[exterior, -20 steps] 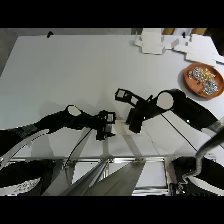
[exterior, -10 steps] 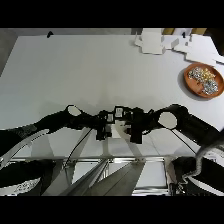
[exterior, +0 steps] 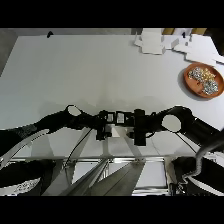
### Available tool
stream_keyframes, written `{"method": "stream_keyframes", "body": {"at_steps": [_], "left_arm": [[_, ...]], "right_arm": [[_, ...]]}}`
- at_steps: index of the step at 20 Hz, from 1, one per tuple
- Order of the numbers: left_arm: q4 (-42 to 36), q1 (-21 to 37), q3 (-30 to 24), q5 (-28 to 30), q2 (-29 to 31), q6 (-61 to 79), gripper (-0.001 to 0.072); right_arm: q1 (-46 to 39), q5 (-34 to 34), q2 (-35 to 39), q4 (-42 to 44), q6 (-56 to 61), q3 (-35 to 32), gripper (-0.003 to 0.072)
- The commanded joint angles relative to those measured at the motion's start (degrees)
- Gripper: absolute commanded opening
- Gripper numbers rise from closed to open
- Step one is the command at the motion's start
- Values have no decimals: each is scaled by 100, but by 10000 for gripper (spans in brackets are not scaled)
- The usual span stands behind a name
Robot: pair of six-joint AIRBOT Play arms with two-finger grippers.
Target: Fold the box and place the chain.
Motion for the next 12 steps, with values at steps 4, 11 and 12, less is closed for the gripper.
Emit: {"method": "stream_keyframes", "body": {"at_steps": [4, 11, 12], "left_arm": [[0, 2, 0, 0, 2, 2, 207], [0, 2, 0, 0, 4, 2, 207], [0, 2, 0, 0, 4, 2, 207]], "right_arm": [[7, -374, 15, -466, 81, -26, 331], [7, -435, 17, -468, 81, -26, 156], [7, -435, 17, -466, 83, -26, 156]]}}
